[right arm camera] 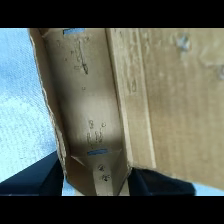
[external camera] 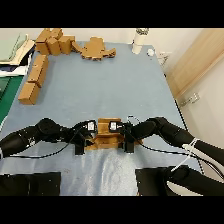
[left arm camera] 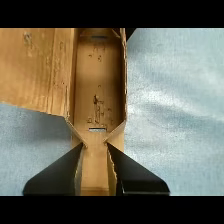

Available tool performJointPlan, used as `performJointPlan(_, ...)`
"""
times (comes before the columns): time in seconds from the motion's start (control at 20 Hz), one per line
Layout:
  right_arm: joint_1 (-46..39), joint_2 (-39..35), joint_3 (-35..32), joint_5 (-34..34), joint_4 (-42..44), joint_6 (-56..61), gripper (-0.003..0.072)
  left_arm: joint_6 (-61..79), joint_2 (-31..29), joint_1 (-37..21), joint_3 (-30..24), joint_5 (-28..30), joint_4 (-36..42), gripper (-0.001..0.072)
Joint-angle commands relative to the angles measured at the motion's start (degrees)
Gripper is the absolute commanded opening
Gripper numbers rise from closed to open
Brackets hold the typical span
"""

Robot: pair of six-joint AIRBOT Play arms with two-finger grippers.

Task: Fold the box.

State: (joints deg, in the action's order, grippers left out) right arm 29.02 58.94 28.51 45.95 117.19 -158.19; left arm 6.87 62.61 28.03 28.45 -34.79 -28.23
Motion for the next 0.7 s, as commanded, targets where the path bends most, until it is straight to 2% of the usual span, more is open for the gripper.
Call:
performJointPlan(0.0,0.0,0.0,0.0,0.0,0.0,0.0,0.0449,0.0,1.3,0.2,0.7,-0.3,1.2,0.0224)
performJointPlan(0.2,0.0,0.0,0.0,0.0,0.0,0.0,0.0449,0.0,2.5,0.5,1.1,-0.3,2.3,0.0222)
performJointPlan(0.25,0.0,0.0,0.0,0.0,0.0,0.0,0.0449,0.3,2.8,0.7,1.2,-0.6,3.0,0.0106)
performJointPlan(0.3,0.0,0.0,0.0,0.0,0.0,0.0,0.0449,1.4,2.8,1.0,1.2,-0.7,3.1,0.0043)
performJointPlan(0.65,0.0,0.0,0.0,0.0,0.0,0.0,0.0449,4.5,2.8,1.3,1.2,-0.5,6.4,0.0044)
